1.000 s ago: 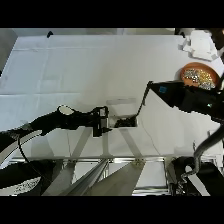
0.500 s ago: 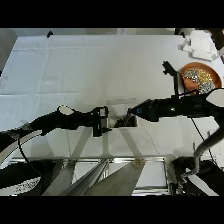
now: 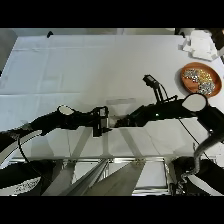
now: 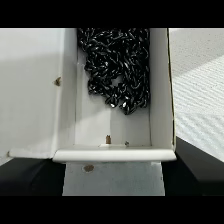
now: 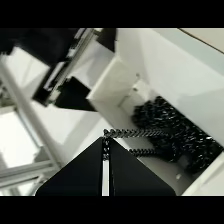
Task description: Fold the box and place the chain.
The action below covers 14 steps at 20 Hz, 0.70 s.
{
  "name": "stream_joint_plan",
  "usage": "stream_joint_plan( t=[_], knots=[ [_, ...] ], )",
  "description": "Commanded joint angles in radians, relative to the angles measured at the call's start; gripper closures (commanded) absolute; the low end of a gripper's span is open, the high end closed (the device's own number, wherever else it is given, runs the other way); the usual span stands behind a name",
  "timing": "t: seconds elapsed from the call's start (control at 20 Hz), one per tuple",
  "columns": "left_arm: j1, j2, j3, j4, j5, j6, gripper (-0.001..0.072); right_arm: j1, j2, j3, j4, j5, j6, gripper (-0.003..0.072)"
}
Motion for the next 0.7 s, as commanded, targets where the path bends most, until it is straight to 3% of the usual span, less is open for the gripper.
stream_joint_plan(
  t=[0.0,0.4,0.5,0.65],
  knots=[
    [0.0,0.0,-0.001,0.0,0.0,0.0,0.0437,0.078,-0.08,-0.009,-0.053,-0.146,0.027,0.0675],
    [0.0,0.0,-0.001,0.0,0.0,0.0,0.0437,0.174,-0.136,-0.009,-0.053,-0.304,0.032,0.0671],
    [0.0,0.0,-0.001,0.0,0.0,0.0,0.0437,0.176,-0.136,-0.009,-0.054,-0.312,0.031,0.0619],
    [0.0,0.0,-0.001,0.0,0.0,0.0,0.0437,0.176,-0.136,-0.009,-0.057,-0.307,0.032,0.0462]
  ],
)
